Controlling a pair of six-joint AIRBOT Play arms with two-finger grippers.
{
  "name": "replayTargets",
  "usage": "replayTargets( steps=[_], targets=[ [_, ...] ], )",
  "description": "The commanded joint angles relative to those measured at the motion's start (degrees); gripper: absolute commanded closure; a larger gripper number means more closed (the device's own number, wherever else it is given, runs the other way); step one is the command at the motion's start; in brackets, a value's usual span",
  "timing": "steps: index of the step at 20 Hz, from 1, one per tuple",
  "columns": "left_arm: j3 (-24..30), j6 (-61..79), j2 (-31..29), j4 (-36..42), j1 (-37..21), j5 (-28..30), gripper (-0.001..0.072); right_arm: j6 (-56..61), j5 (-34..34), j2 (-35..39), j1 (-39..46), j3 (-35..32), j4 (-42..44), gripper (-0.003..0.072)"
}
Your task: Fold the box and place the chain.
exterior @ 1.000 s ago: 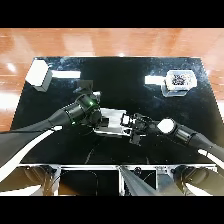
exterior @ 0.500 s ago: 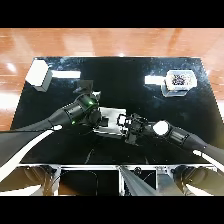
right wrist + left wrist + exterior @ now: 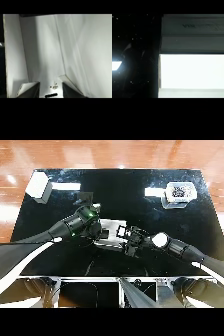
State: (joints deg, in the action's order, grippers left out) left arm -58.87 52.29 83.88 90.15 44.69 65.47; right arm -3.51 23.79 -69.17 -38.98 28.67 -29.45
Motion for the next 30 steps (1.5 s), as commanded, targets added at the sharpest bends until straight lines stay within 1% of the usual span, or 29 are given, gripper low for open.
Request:
replayTargets(
  steps=[1, 2, 3, 5, 7, 9, 11, 14, 16, 17, 19, 20, 23, 24, 25, 27, 28, 29, 30],
  targets=[
    [0.00, -0.02, 0.00, -0.07, -0.02, 0.07, 0.0691, 0.00, -0.07, 0.00, -0.07, 0.00, 0.07, 0.0319],
    [0.00, -0.02, 0.00, -0.07, -0.02, 0.07, 0.0691, 0.00, -0.07, -0.02, -0.07, 0.00, 0.07, 0.0513],
    [0.00, -0.02, 0.00, -0.07, -0.02, 0.07, 0.0691, 0.00, -0.09, -0.02, -0.07, 0.00, 0.07, 0.0666],
    [0.00, -0.02, 0.00, 0.35, -0.04, 0.07, 0.0691, 0.17, -0.39, 0.02, 0.31, 0.02, -0.74, 0.0659],
    [0.00, -0.02, 0.00, 0.48, -0.02, 0.04, 0.0691, 3.67, -0.39, 0.20, 1.75, 0.00, -0.66, 0.0659],
    [0.00, -0.07, 0.00, 0.33, -0.04, 0.04, 0.0690, 5.84, 1.11, 1.75, 4.00, 0.02, -0.83, 0.0659],
    [0.00, -0.31, 0.00, 0.42, -0.04, 0.02, 0.0690, 9.03, 4.09, 5.09, 6.54, 0.00, -0.83, 0.0658],
    [0.00, -0.28, 0.00, 0.55, -0.04, -0.09, 0.0690, 16.94, 12.33, 9.53, 11.19, 0.00, -2.80, 0.0657],
    [0.00, -0.28, 0.00, 0.55, -0.04, -0.09, 0.0690, 26.23, 17.68, 11.80, 15.04, 0.00, -4.00, 0.0657],
    [0.00, -0.28, 0.00, 0.55, -0.04, -0.09, 0.0691, 33.09, 20.13, 12.68, 17.46, 0.00, -4.07, 0.0650],
    [0.00, -0.28, 0.00, 0.55, -0.04, -0.09, 0.0690, 51.52, 26.14, 13.79, 24.09, 0.00, -4.11, 0.0650],
    [0.00, -0.28, 0.00, 0.57, -0.04, -0.07, 0.0690, 57.40, 30.86, 13.88, 28.15, 0.02, -4.22, 0.0650],
    [0.00, -0.26, 0.00, 0.50, -0.04, -0.02, 0.0691, 57.99, 43.47, 13.90, 39.28, 0.02, -5.20, 0.0650],
    [0.00, -0.26, 0.00, 0.50, -0.04, -0.04, 0.0690, 60.37, 45.53, 13.90, 42.93, 0.02, -6.78, 0.0650],
    [0.00, -0.26, 0.00, 0.52, -0.04, -0.02, 0.0690, 64.50, 46.53, 13.90, 46.82, 0.00, -11.26, 0.0650],
    [0.00, -0.24, 0.00, 0.52, -0.04, 0.07, 0.0690, 74.10, 47.08, 13.90, 52.17, -0.35, -24.87, 0.0650],
    [0.00, -0.24, 0.00, 0.52, -0.04, 0.09, 0.0690, 78.47, 46.47, 13.88, 53.46, -1.11, -29.35, 0.0650],
    [0.00, -0.24, 0.00, 0.52, -0.04, 0.04, 0.0690, 80.81, 45.48, 13.86, 53.86, -2.56, -30.51, 0.0650],
    [0.00, -0.24, 0.00, 0.52, -0.04, 0.00, 0.0690, 80.85, 44.52, 13.73, 53.59, -4.13, -29.16, 0.0650]
  ],
)
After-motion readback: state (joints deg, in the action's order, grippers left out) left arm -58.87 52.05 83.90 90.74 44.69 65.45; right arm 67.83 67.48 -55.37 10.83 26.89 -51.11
